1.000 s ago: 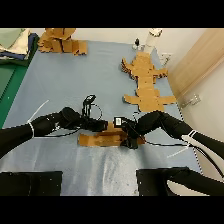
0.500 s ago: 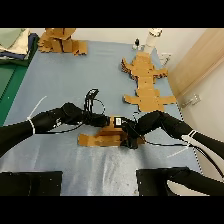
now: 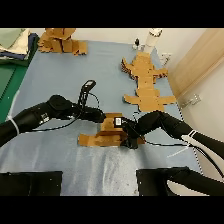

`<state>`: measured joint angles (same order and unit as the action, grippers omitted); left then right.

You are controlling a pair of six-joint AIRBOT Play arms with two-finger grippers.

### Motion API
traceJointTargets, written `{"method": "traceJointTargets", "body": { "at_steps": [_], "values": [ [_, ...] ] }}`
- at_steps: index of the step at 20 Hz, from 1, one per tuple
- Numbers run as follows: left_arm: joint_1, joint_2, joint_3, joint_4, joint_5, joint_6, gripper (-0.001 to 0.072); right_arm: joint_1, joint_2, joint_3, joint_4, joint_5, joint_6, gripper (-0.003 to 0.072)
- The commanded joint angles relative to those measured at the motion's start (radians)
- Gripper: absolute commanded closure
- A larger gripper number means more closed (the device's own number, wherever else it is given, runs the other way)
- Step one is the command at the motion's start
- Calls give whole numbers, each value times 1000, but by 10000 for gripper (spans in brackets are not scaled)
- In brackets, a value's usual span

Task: Fold the box.

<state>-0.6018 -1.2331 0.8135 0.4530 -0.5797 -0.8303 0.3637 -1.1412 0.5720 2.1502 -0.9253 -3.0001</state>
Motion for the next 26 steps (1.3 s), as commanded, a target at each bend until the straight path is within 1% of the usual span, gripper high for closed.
{"method": "traceJointTargets", "body": {
  "at_steps": [1,3,5,6,8,10,11,12,13,14,17,20,22,24,26],
  "values": [
    [71,58,-6,50,-193,158,700,0,0,0,0,0,0,170],
    [86,80,-12,145,-289,187,700,0,0,0,0,0,0,170],
    [71,96,-20,242,-352,187,701,0,0,0,0,0,0,170],
    [49,107,-28,291,-368,187,702,0,0,0,0,0,0,170],
    [-29,124,-47,418,-374,188,700,0,0,0,0,0,0,170],
    [-111,121,-49,625,-379,185,697,0,0,0,0,0,0,170],
    [-132,119,-49,697,-377,183,696,0,0,0,0,0,0,170],
    [-141,117,-49,744,-370,183,546,0,0,0,0,0,0,170],
    [-140,116,-49,768,-361,183,120,0,0,0,0,0,0,170],
    [-138,116,-49,775,-354,185,24,0,0,0,0,0,0,171],
    [-153,102,-49,740,-327,219,23,0,0,0,0,0,0,170],
    [-182,66,-49,642,-264,310,24,0,0,0,0,0,0,170],
    [-166,64,-49,611,-210,326,24,0,0,0,0,0,0,170],
    [-137,63,-53,573,-205,384,24,0,0,0,0,0,0,170],
    [-104,63,-80,498,-206,484,24,0,0,0,0,0,0,170]
  ]
}}
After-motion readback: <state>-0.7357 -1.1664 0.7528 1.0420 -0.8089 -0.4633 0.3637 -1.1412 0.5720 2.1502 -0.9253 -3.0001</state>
